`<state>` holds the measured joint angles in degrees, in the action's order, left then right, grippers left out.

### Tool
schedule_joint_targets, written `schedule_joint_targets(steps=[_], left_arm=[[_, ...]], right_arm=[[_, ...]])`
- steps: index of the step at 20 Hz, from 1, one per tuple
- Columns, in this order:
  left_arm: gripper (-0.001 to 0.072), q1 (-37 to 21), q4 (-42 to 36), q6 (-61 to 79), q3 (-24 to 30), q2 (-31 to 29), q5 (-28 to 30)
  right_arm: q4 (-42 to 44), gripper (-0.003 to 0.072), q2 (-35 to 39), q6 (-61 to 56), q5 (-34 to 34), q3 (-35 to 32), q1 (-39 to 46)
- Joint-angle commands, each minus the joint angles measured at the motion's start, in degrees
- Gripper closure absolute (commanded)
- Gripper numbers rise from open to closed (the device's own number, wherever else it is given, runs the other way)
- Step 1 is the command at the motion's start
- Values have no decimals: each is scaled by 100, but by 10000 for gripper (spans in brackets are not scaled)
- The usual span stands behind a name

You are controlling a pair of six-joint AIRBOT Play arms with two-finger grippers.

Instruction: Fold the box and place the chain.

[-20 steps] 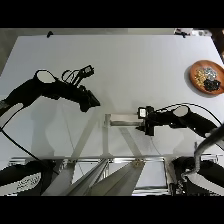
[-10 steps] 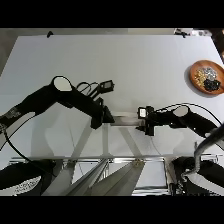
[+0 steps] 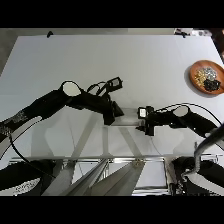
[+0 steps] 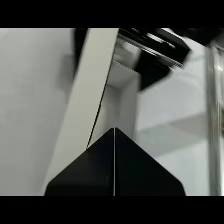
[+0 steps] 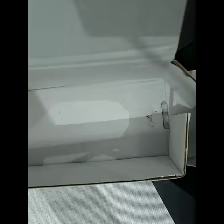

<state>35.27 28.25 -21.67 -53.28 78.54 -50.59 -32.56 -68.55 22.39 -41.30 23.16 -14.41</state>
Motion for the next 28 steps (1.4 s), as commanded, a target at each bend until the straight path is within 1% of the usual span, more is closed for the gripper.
schedule_joint_targets(steps=[1,3,6,9,11,13,15,17,23,28], left_arm=[[704,20,-94,-520,0,155,1128],[704,20,-225,-564,0,404,1156],[704,20,-695,-564,0,841,1200],[704,17,-656,-866,0,1134,1172],[704,17,-629,-1023,0,1202,1091],[705,20,-424,-1261,0,1211,1047],[705,17,164,-1921,0,1213,1040],[705,17,549,-2105,0,1213,896],[704,17,564,-2074,-2,1196,793],[703,7,151,-1478,-4,850,929]], right_arm=[[2,204,-2,0,-2,0,-4],[0,204,-2,0,-2,0,-4],[2,204,-2,0,-2,0,-4],[2,204,-2,0,-2,0,-4],[2,204,-2,0,-2,0,-4],[2,204,-2,0,-2,0,-4],[2,204,-2,0,-2,0,-4],[2,204,-2,0,-2,0,-4],[2,204,-2,0,-2,0,-4],[2,204,-2,0,-2,0,-4]])
